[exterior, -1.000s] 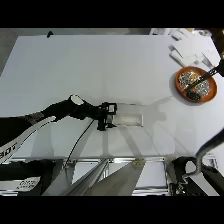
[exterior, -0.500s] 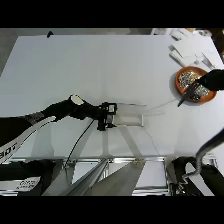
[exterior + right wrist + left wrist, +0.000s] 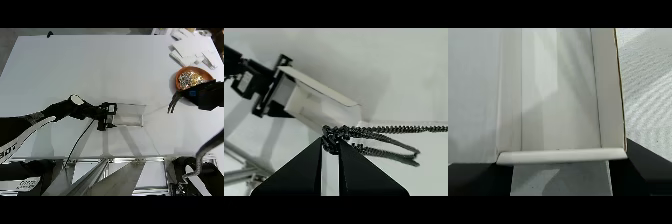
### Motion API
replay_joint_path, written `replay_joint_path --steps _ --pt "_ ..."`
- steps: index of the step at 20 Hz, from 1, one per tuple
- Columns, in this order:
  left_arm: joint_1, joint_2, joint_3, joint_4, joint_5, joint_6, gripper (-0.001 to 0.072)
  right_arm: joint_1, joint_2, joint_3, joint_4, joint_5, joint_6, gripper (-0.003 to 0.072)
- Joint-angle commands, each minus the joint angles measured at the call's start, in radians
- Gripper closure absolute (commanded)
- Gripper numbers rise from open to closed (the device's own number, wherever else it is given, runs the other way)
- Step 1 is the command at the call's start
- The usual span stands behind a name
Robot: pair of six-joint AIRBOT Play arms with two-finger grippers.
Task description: Fold the box and place the chain.
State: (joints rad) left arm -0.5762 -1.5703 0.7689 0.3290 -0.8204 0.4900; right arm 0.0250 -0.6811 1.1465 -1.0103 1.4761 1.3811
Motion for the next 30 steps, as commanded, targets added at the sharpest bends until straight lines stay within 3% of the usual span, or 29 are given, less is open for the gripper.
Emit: replay_joint_path --steps 1,13,21,30 --pt "0.001 0.001 0.000 0.000 0.000 0.000 0.0398 0.106 0.012 -0.049 0.068 -0.070 0.026 0.0671" --pt "0.001 0.001 0.000 0.000 0.000 0.000 0.0398 0.354 0.002 -0.344 0.065 -0.461 0.023 0.0671" --pt "0.001 0.001 0.000 0.000 0.000 0.000 0.0398 0.461 -0.177 -0.437 0.022 -0.558 -0.045 0.0670" --pt "0.001 0.001 0.000 0.000 0.000 0.000 0.0398 0.475 -0.288 -0.438 -0.097 -0.528 -0.045 0.0668"
